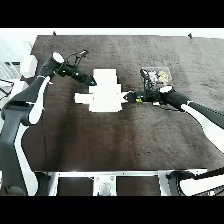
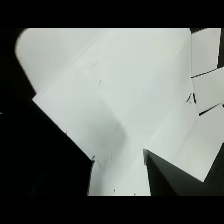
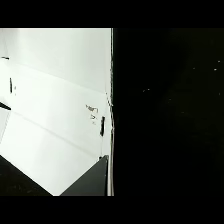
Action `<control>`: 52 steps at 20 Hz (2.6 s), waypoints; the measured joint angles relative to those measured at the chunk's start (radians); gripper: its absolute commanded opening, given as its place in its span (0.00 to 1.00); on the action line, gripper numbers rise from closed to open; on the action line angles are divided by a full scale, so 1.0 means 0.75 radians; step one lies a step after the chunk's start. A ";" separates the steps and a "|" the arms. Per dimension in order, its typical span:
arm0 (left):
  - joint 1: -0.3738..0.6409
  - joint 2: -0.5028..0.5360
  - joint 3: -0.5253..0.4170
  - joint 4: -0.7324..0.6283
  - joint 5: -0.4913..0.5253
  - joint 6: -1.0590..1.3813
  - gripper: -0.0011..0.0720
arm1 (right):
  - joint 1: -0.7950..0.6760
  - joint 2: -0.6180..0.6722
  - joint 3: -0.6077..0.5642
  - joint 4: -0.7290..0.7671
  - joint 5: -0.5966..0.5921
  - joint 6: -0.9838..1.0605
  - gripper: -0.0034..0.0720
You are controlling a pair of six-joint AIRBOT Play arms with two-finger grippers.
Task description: Fold the box and place the chain.
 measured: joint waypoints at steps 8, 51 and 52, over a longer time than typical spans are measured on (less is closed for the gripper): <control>0.000 -0.044 0.000 -0.099 -0.022 0.057 0.50 | -0.001 0.000 0.000 -0.001 0.004 0.000 0.06; 0.003 0.233 -0.655 -0.463 0.166 1.509 0.04 | -0.416 0.170 -0.057 -0.002 0.301 -0.038 0.62; 0.003 0.235 -0.663 -0.467 0.178 1.540 0.04 | -0.416 0.170 -0.064 -0.001 0.301 -0.042 0.62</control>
